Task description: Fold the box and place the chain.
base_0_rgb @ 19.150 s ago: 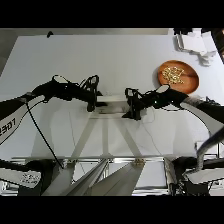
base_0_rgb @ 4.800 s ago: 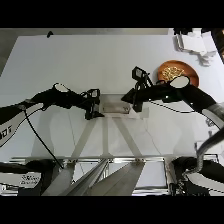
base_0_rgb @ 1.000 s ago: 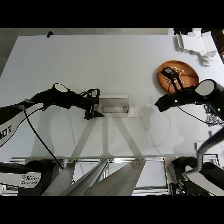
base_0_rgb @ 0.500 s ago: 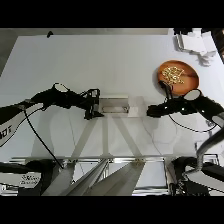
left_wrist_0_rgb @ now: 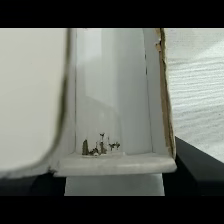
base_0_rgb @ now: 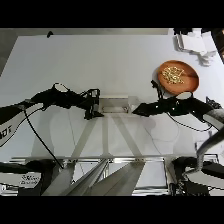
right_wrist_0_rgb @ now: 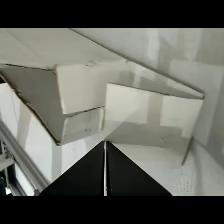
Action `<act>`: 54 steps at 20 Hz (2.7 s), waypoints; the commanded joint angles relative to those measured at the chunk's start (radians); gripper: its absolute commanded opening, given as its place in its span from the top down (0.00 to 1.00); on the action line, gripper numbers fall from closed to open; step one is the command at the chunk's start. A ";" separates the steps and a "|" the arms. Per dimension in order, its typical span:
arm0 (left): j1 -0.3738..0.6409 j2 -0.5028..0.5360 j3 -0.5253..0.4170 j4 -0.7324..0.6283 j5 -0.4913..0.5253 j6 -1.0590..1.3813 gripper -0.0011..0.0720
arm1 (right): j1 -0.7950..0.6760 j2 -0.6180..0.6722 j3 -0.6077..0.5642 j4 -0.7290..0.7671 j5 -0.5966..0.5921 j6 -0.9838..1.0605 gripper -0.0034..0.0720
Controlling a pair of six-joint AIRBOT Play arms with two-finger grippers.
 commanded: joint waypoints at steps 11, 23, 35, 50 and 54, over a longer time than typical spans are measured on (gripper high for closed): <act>0.000 0.001 0.000 0.000 0.000 0.000 0.78 | -0.126 0.106 -0.052 -0.244 -0.125 0.121 0.95; 0.000 0.001 0.000 0.000 0.000 0.000 0.78 | -0.138 0.230 -0.053 -0.165 -0.146 0.027 0.95; 0.000 0.001 0.000 0.000 0.000 0.000 0.78 | -0.170 0.108 -0.074 -0.242 -0.115 0.143 0.96; 0.000 0.001 0.000 0.000 0.000 0.000 0.78 | -0.024 -0.007 -0.074 0.206 -0.062 -0.040 0.95; 0.000 0.001 0.000 0.000 0.000 0.000 0.78 | -0.024 0.019 -0.074 0.237 -0.047 -0.033 0.58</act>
